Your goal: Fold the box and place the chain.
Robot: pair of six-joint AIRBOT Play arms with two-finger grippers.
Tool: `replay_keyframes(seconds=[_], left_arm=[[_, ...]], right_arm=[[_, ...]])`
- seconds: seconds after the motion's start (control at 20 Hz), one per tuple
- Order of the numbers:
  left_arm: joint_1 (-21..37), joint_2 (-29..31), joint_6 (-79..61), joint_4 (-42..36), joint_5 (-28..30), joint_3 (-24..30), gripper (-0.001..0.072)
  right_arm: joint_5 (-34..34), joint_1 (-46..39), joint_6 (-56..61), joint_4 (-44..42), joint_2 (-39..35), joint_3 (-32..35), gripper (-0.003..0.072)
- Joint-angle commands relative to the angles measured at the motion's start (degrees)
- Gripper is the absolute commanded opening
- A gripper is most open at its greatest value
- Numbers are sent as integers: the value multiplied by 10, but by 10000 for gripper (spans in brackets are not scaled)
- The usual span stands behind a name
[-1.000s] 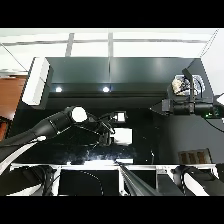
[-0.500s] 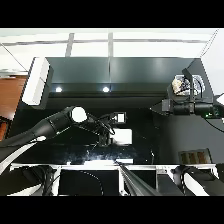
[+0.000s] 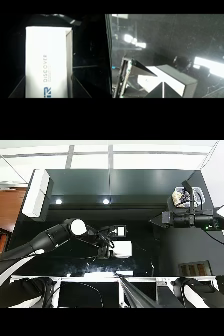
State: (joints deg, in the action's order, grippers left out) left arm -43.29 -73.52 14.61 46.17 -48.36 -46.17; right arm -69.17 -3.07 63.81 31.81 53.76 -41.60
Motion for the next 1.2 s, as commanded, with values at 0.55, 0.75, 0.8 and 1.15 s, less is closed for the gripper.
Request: replay_keyframes(seconds=[0.55, 0.75, 0.8, 1.15], left_arm=[[-20, -27, 7, 29, 66, 21, 713], [-40, -45, 7, 28, 124, 25, 713], [-46, -48, 7, 27, 133, 25, 712], [8, -6, 63, 29, 90, 24, 278]], right_arm=[[-2, 0, 0, 0, 0, 0, 32], [0, 0, 0, 0, 0, 0, 32], [0, 0, 0, 0, 0, 0, 32], [-8, 0, 0, 0, 0, 0, 31]])
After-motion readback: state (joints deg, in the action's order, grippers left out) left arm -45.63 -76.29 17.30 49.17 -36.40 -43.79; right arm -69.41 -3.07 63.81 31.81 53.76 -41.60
